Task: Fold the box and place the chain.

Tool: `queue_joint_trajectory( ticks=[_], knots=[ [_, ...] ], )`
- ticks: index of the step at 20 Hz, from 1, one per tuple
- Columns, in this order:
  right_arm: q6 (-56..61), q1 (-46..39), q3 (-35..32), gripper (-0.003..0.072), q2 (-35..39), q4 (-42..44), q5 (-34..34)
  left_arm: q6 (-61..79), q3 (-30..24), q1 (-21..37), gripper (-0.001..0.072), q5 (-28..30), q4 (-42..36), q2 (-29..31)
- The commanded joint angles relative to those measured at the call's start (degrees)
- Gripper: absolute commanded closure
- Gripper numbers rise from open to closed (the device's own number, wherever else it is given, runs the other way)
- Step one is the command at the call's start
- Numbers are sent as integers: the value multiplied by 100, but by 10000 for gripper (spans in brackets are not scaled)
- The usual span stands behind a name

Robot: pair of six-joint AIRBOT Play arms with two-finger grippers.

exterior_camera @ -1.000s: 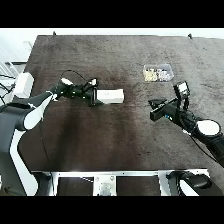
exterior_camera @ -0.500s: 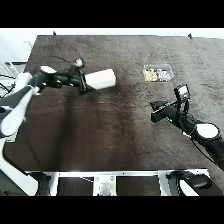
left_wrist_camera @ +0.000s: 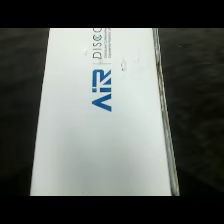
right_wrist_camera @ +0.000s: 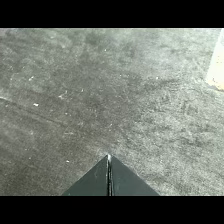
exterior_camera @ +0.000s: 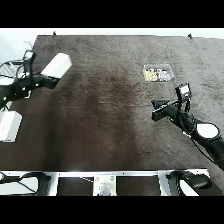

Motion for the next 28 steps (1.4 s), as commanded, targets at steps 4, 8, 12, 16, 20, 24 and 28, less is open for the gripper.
queue_joint_trajectory(
  ticks=[4,8,12,16,20,24,28],
  knots=[
    [59,-4,-2,678,0,138,-50,-688,-1141,426,695,2033,-72,345],
    [59,-2,-2,678,0,173,-48,-597,-1156,426,695,2387,-46,208],
    [59,2,-2,678,0,173,-48,-573,-1078,428,694,2498,-28,-149],
    [59,2,-2,678,0,173,-46,-367,-603,428,692,2243,-22,-407],
    [59,2,-2,678,0,173,-48,-448,-245,426,693,2039,-52,-691],
    [59,0,-2,678,0,173,-48,-544,-225,428,692,2149,-55,-776],
    [59,0,-2,678,0,173,-50,-579,-225,426,688,2059,26,-776]
  ],
)
